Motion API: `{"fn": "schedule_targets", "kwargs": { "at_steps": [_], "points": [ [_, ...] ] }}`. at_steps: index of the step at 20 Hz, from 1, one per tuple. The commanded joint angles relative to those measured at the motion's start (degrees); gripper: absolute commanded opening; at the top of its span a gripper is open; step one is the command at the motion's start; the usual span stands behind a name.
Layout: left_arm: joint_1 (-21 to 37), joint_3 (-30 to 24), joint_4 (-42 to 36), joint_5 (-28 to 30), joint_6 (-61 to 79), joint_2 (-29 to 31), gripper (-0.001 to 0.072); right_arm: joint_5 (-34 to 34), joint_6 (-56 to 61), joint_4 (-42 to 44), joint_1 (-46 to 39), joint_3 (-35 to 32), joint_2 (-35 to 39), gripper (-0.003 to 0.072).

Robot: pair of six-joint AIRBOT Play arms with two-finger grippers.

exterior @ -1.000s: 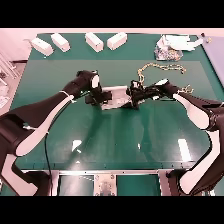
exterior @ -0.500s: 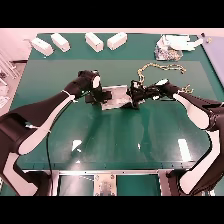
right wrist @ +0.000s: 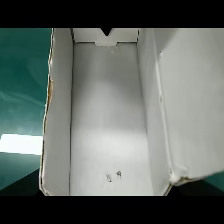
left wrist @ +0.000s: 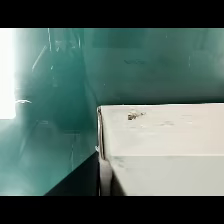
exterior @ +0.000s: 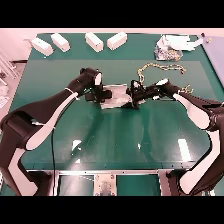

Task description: Fold the box and place the chain.

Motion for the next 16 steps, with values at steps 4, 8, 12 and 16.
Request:
{"fn": "schedule_targets", "kwargs": {
  "at_steps": [4, 8, 12, 16],
  "points": [
    [0.13, 1.27, -2.75, 1.11, 4.22, 0.04, 0.0653, 0.11, -0.04, 0.04, 0.04, 0.02, -0.04, 0.0586],
    [0.46, 2.56, -8.59, 0.70, 11.39, 1.64, 0.0653, 0.11, -0.07, 0.04, 0.04, 0.02, -0.02, 0.0585],
    [1.14, 2.49, -8.87, -2.64, 21.31, 7.15, 0.0654, 0.13, -0.04, 0.04, 0.04, 0.02, -0.02, 0.0586],
    [4.24, 2.32, -8.57, -9.88, 31.47, 11.65, 0.0681, 0.11, -0.04, 0.04, 0.04, 0.02, -0.04, 0.0586]
  ]
}}
